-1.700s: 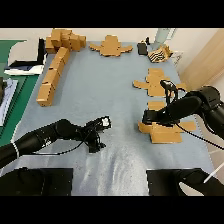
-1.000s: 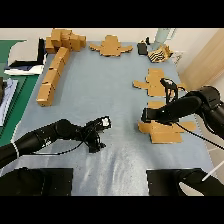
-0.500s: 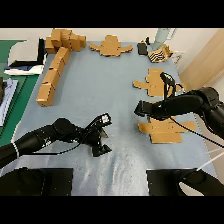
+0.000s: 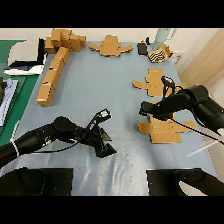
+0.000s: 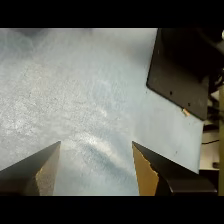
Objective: Fold the box.
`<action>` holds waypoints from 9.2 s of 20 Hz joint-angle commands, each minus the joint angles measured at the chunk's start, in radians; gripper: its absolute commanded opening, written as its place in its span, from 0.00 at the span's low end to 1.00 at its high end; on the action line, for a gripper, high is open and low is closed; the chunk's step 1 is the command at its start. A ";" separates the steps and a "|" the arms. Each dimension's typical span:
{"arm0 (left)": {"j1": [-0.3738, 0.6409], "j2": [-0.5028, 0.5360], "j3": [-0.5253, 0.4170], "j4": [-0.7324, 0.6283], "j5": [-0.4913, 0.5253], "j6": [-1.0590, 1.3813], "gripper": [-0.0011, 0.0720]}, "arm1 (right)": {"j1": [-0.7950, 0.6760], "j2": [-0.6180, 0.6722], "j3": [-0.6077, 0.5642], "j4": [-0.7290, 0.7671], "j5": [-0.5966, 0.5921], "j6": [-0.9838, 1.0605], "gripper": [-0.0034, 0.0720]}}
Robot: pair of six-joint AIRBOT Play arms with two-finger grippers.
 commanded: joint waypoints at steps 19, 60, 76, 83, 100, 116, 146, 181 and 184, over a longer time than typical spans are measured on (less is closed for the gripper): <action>0.015 0.001 0.230 -0.020 0.143 -0.414 0.93 | -1.132 -0.429 0.219 0.317 -0.260 -0.990 0.81; 0.339 -0.033 0.230 -0.030 -0.308 -0.674 0.91 | -0.417 -0.229 -0.202 0.740 -0.171 -1.012 0.05; 0.632 -0.250 0.288 0.168 -0.491 -0.715 0.99 | -0.019 0.127 -0.411 0.726 0.201 -1.092 0.05; 0.591 -0.289 0.288 0.290 -0.388 -0.769 0.99 | -0.019 0.128 -0.436 0.723 0.201 -1.094 0.05; 0.518 -0.460 0.288 -0.030 -0.568 -0.479 0.82 | 0.045 0.128 -0.436 0.711 0.253 -1.110 0.05; 0.532 -0.460 0.288 0.069 -0.596 -0.423 0.14 | 0.045 0.127 -0.436 0.711 0.255 -1.100 0.05; 0.394 -0.397 0.347 0.055 -0.517 -0.189 0.03 | -0.072 0.129 -0.332 0.411 0.251 -0.763 0.46; 0.074 -0.250 0.289 0.079 0.027 0.536 0.03 | -0.026 -0.017 -0.119 0.505 0.464 -0.585 0.05; 0.074 -0.250 0.280 0.078 0.002 0.478 0.03 | -0.026 -0.017 -0.119 0.505 0.470 -0.585 0.05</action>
